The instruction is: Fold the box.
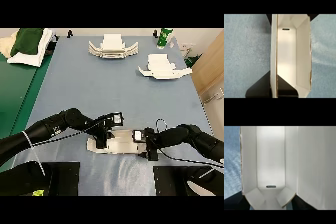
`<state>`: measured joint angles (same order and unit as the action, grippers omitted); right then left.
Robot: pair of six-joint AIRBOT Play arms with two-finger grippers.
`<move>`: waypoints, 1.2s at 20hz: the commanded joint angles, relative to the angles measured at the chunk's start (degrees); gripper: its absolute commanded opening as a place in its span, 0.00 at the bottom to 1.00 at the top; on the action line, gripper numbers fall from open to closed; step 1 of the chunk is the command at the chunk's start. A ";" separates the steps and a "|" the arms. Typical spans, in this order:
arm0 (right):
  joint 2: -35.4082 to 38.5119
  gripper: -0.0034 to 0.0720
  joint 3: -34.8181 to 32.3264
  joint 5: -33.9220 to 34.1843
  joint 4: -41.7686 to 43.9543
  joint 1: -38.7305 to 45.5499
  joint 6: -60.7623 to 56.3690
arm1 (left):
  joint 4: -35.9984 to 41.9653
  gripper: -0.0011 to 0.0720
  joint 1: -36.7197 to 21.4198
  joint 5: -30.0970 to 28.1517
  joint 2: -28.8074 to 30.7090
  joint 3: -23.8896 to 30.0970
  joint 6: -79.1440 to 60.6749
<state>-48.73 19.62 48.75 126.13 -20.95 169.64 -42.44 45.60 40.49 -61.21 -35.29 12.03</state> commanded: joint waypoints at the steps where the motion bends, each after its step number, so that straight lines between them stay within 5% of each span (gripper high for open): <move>1: -0.46 0.99 0.02 -0.72 1.46 0.31 0.96 | 0.22 0.03 0.02 0.04 0.02 -0.02 0.02; 24: 0.46 0.99 -0.07 0.22 5.62 4.79 2.36 | 0.22 0.03 0.02 0.04 0.00 -0.02 0.02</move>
<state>-48.07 19.64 49.19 131.28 -16.10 171.94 -42.19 45.60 40.56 -61.21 -35.29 12.08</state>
